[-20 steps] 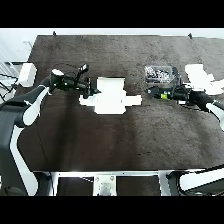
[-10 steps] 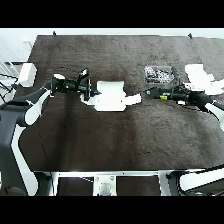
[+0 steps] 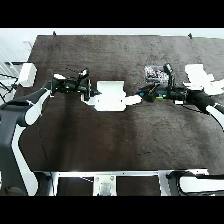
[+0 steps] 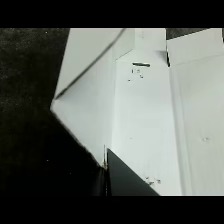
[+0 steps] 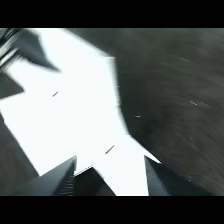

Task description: Fold the box and place the chain.

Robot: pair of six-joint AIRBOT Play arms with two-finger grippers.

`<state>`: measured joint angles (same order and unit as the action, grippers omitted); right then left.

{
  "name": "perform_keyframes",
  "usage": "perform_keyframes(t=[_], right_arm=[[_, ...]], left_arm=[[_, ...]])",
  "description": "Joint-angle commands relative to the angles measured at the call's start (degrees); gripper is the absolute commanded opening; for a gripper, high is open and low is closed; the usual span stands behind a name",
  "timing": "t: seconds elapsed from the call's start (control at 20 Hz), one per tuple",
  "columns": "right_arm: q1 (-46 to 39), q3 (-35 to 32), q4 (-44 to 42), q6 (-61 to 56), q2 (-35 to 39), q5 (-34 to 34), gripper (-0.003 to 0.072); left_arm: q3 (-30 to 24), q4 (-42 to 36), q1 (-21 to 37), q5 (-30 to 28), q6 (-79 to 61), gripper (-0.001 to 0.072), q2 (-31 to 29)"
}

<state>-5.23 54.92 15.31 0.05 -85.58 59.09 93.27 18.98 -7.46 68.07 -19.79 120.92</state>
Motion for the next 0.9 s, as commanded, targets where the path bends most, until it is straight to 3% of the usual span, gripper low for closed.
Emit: perform_keyframes(t=[0.0, 0.4, 0.85], right_arm=[[4.7, -1.8, 3.1, 12.9, 2.3, -0.1, 0.0517], [19.1, -1.9, 23.1, 15.4, 2.3, -15.3, 0.0517], [23.8, -1.9, 25.9, 15.5, -0.1, -25.9, 0.0556]], left_arm=[[0.0, 0.0, 0.0, -0.1, 0.0, 0.0021, 0.0], [0.0, 0.0, 0.0, -0.1, 0.0, 0.002, 0.0], [0.0, 0.0, 0.0, -0.1, 0.0, 0.002, 0.0]])
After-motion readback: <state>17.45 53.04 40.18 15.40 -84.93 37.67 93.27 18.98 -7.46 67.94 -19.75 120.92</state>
